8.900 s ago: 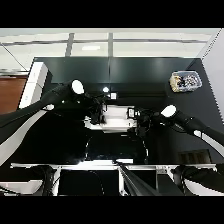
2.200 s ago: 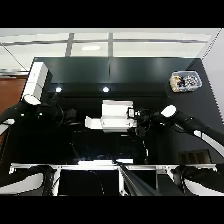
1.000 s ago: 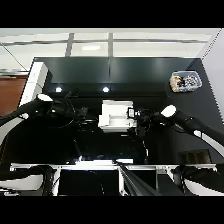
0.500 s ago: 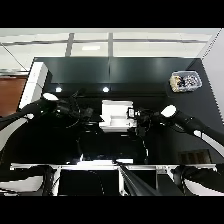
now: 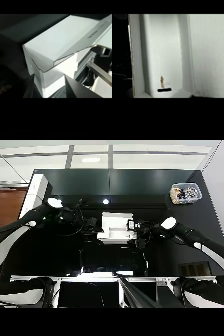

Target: Fold the box and place the chain.

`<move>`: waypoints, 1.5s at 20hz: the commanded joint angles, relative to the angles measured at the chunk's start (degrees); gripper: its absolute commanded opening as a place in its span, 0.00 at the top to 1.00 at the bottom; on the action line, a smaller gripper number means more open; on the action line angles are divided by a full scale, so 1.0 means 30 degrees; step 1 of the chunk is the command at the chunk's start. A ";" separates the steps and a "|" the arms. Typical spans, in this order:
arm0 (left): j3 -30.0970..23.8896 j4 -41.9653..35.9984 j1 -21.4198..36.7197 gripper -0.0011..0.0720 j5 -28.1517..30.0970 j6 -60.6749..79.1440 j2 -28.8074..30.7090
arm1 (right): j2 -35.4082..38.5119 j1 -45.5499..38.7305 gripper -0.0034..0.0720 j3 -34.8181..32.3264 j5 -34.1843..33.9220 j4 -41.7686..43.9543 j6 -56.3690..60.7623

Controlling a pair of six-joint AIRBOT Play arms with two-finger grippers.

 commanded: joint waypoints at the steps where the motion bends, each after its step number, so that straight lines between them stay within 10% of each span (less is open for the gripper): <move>1: 0.1078 0.2266 -0.1282 0.39 0.0466 -0.2943 0.0015 | -0.0007 0.0007 0.40 0.0000 -0.0007 0.0007 0.0007; 21: 0.4612 1.4710 -0.7410 0.50 0.0612 -1.3879 -0.0393 | -0.0007 0.0007 0.40 0.0000 -0.0022 0.0015 0.0007; 30: 0.6404 1.5402 -0.8735 0.49 -0.0073 -1.7034 -0.2149 | -0.0007 0.0007 0.40 0.0000 -0.0022 0.0015 0.0007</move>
